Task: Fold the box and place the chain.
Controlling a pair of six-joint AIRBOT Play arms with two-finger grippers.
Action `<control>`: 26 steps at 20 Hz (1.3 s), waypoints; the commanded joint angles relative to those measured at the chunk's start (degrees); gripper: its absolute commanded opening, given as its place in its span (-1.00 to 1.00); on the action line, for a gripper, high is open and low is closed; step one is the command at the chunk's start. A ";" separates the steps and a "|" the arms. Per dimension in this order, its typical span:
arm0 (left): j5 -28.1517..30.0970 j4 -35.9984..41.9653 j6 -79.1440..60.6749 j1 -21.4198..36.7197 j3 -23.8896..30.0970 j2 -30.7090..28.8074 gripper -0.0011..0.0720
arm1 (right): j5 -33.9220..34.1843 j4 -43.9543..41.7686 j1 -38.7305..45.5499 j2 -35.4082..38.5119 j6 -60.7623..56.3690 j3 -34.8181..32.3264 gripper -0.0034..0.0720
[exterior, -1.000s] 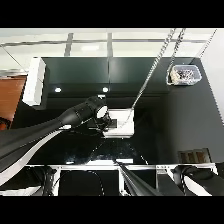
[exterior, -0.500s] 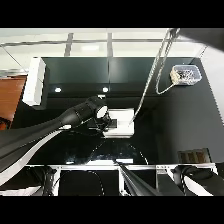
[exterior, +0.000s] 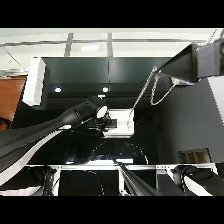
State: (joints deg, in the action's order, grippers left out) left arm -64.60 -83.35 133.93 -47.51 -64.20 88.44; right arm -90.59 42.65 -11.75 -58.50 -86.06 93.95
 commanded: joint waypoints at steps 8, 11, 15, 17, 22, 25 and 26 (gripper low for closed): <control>0.00 -0.02 -0.02 0.04 0.00 0.02 -0.89 | 12.04 4.42 -9.53 3.52 1.03 -25.75 -0.85; 0.00 -0.02 -0.02 0.04 0.00 0.02 -0.89 | 20.98 4.35 -11.37 3.52 -0.22 -34.97 -0.85; 0.00 -0.02 -0.02 0.04 0.00 0.02 -0.89 | 33.40 2.03 -11.72 3.52 -2.97 -44.13 -0.85; 0.00 -0.04 -0.02 0.04 0.00 0.02 -0.89 | 36.30 1.90 -11.72 3.50 -3.28 -46.31 -0.85; 0.04 -0.07 -0.02 0.04 0.00 0.02 -0.89 | 40.44 1.75 -11.74 3.45 -4.61 -50.51 -0.85; 0.04 -0.07 -0.02 0.04 0.00 0.02 -0.89 | 40.89 1.75 -11.74 3.41 -5.51 -51.84 -0.84; 0.04 -0.07 -0.02 0.04 0.00 0.02 -0.89 | 40.89 1.75 -11.74 3.39 -5.79 -52.04 -0.84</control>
